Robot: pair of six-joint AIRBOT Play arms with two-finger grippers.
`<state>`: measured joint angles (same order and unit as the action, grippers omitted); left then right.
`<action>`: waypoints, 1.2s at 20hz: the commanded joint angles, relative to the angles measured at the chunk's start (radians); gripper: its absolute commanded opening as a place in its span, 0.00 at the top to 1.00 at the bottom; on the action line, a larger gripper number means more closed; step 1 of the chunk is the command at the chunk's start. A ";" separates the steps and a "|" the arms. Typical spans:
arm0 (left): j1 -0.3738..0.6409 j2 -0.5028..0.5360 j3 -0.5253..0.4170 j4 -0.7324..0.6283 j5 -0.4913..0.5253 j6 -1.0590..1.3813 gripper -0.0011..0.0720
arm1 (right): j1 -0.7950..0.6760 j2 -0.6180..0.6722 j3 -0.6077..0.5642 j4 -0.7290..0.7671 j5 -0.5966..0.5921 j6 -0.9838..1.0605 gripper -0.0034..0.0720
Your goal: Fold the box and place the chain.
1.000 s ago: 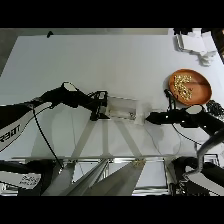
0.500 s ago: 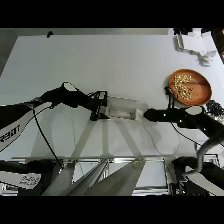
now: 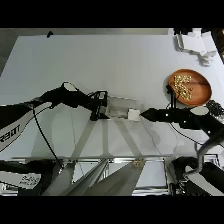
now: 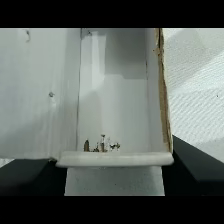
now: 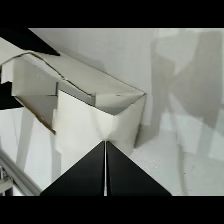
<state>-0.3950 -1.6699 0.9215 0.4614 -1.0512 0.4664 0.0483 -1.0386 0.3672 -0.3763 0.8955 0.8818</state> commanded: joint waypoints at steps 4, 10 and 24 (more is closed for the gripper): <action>0.000 0.001 0.001 -0.001 0.000 0.001 0.69 | 0.055 0.003 0.000 0.023 -0.017 -0.009 0.79; 0.000 0.001 0.001 -0.001 0.000 0.001 0.69 | 0.057 0.099 0.000 0.036 -0.045 -0.108 0.73; 0.000 0.001 0.001 -0.001 0.000 0.000 0.69 | -0.123 0.103 -0.128 -0.248 -0.087 0.058 0.95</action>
<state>-0.3950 -1.6699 0.9215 0.4606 -1.0512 0.4667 -0.0639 -0.8871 0.2924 -0.6510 0.8013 0.9287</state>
